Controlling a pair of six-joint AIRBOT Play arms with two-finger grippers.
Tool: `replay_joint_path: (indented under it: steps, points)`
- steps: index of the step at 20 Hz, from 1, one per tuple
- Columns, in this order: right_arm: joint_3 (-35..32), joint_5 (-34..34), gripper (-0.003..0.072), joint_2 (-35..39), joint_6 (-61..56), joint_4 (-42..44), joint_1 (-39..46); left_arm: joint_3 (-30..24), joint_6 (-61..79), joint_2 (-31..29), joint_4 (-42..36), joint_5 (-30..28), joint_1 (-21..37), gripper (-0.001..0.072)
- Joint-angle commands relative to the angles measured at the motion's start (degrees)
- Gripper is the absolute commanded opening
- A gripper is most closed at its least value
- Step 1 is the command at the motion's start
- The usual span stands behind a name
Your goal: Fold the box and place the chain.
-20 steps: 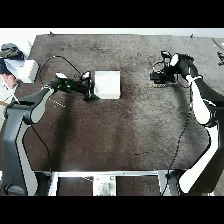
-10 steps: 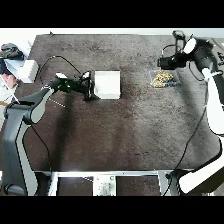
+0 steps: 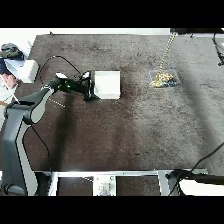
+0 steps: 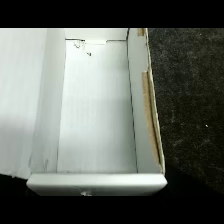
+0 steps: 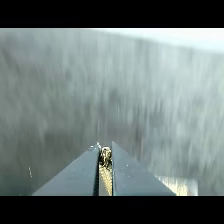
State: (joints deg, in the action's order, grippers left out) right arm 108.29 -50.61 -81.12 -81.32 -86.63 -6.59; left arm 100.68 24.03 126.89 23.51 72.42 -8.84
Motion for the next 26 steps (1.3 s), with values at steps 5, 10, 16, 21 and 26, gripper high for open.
replay_joint_path:
  steps: [5,10,16,21,26]
  points:
    - [0.0,12.0,0.0012,7.5,2.4,-1.9,-8.2,0.0,0.0,0.0,0.0,0.0,0.0,0.0343]
    - [0.0,18.6,0.0012,7.8,3.8,-1.8,-14.5,0.0,0.0,0.0,0.0,0.0,0.0,0.0343]
    - [-0.1,18.4,0.0011,7.4,5.3,-1.8,-22.0,0.0,0.0,0.0,0.0,0.0,0.0,0.0343]
    - [-0.1,10.4,0.0011,2.2,5.3,-1.6,-25.7,0.0,0.0,0.0,0.0,0.0,0.0,0.0343]
    - [-0.1,3.1,0.0012,-6.4,5.3,2.4,-25.8,0.0,0.0,0.0,0.0,0.0,0.0,0.0343]
